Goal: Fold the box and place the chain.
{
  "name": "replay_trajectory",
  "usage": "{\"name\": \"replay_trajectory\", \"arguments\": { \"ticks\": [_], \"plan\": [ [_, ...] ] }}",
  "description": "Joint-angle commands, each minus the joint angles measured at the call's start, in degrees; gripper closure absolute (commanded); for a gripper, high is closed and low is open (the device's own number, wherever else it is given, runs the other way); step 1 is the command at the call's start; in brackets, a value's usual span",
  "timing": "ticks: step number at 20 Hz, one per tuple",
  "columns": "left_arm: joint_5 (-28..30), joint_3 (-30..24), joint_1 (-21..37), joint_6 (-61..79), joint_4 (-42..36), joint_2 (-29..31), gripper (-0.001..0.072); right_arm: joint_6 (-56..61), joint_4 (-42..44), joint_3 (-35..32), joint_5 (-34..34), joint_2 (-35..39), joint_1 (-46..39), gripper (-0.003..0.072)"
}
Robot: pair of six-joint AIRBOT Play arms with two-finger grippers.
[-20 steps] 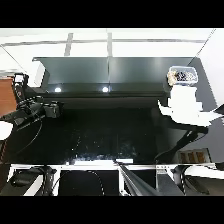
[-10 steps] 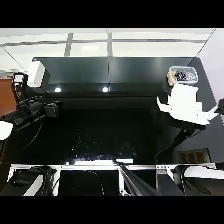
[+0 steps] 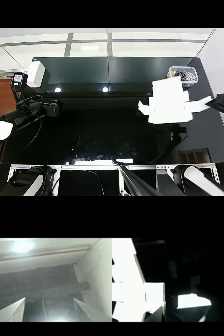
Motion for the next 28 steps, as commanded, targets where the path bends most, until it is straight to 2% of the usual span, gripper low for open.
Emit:
{"name": "replay_trajectory", "arguments": {
  "ticks": [1, 2, 4, 6, 9, 12, 18, 23, 28],
  "plan": [
    [0.15, 0.0, -0.02, 0.02, -3.8, -0.13, 0.0004, -7.76, 16.94, -14.38, -9.22, 12.26, 6.03, 0.0676],
    [0.15, 0.0, -0.02, 0.0, -5.79, -0.33, 0.0004, -10.05, 21.0, -18.18, -10.34, 14.75, 9.33, 0.0676],
    [0.07, 0.52, -0.02, 0.57, -14.53, -1.88, 0.0004, -12.37, 26.93, -24.24, -15.21, 17.92, 16.79, 0.0676],
    [-1.46, 2.27, -0.02, 4.79, -21.92, -5.4, 0.0005, -13.16, 28.65, -28.57, -21.62, 19.28, 25.38, 0.0676],
    [-7.87, 6.99, -0.02, 7.91, -24.92, -14.47, 0.0005, -12.94, 28.81, -32.3, -30.47, 19.26, 36.44, 0.0675],
    [-14.97, 12.79, 0.0, 8.96, -28.74, -24.72, 0.0005, -12.35, 29.57, -33.05, -34.23, 19.26, 42.77, 0.0675],
    [-29.46, 22.29, -0.02, 18.38, -38.07, -43.34, 0.0005, -12.2, 29.68, -33.05, -34.67, 19.26, 45.57, 0.0675],
    [-29.62, 27.12, -0.44, 22.34, -38.21, -53.07, 0.0005, -12.2, 29.66, -33.05, -34.69, 19.26, 45.55, 0.0675],
    [-31.65, 34.51, -4.7, 27.45, -39.41, -61.16, 0.0005, -12.2, 29.68, -33.05, -34.67, 19.26, 45.57, 0.0675]
  ]
}}
